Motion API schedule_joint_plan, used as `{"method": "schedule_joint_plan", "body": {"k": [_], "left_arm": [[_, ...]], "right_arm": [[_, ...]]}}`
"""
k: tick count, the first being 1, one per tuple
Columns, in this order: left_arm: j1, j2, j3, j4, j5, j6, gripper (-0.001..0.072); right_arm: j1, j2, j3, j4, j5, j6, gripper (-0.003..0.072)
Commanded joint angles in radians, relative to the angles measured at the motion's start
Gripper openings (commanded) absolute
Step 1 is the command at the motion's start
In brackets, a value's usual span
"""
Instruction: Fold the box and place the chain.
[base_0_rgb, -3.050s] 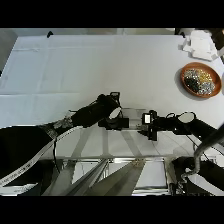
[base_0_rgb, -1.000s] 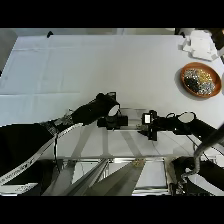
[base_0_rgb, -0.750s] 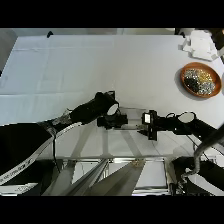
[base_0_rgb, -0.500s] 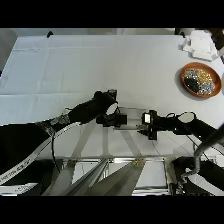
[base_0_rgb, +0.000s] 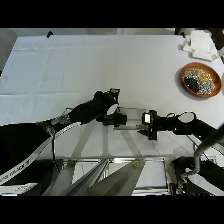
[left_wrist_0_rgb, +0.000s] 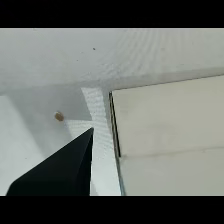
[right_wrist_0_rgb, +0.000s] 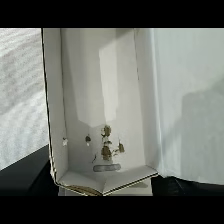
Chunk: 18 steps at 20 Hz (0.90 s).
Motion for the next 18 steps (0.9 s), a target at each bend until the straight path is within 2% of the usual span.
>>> {"method": "schedule_joint_plan", "body": {"k": [1,5,6,7,8,15,17,18], "left_arm": [[-0.003,-0.001,0.0,0.024,0.005,-0.018,0.0271],[-0.019,-0.008,0.0,0.044,0.005,-0.067,0.027],[-0.025,-0.014,0.0,0.044,0.005,-0.08,0.0241],[-0.032,-0.018,0.0,0.043,0.005,-0.081,0.0095],[-0.039,-0.02,0.0,0.043,0.005,-0.082,0.0031],[-0.079,-0.039,0.0,0.039,0.007,-0.131,0.0009],[-0.082,-0.044,0.0,0.034,0.005,-0.13,0.0053],[-0.083,-0.045,0.0,0.028,0.005,-0.13,0.0118]], "right_arm": [[0.0,0.001,0.0,0.0,0.0,0.0,0.0413],[0.0,0.001,0.0,0.0,0.0,0.0,0.0413],[0.0,0.001,0.0,0.0,0.0,0.0,0.0413],[0.0,0.001,0.0,0.0,0.0,0.0,0.0413],[0.0,0.001,0.0,0.0,0.0,0.0,0.0413],[0.0,0.001,0.0,0.0,0.001,0.0,0.0413],[0.0,0.001,0.0,0.0,0.001,0.0,0.0413],[0.0,0.001,0.0,0.0,0.0,0.0,0.0413]]}}
